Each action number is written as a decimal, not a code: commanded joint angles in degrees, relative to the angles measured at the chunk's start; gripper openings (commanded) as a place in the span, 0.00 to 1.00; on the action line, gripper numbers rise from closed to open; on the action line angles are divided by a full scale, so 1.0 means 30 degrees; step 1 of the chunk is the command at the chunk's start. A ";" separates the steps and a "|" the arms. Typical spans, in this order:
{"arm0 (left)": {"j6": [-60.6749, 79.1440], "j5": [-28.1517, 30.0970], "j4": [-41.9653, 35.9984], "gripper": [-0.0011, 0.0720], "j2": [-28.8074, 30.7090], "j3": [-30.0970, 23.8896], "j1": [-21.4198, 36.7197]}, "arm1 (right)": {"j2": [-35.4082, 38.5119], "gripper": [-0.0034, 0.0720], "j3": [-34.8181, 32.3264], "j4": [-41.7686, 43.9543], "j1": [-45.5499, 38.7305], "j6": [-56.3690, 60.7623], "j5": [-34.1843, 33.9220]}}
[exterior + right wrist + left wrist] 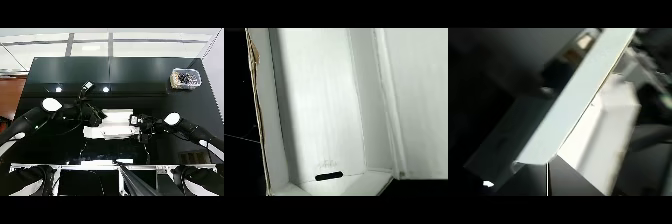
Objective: Fold the box and place the chain.
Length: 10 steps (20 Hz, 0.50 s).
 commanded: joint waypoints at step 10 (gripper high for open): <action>0.0262 -0.2616 0.2863 0.06 -0.2958 0.1202 -0.0066 | 0.0000 0.23 -0.0007 0.0007 0.0015 0.0007 0.0007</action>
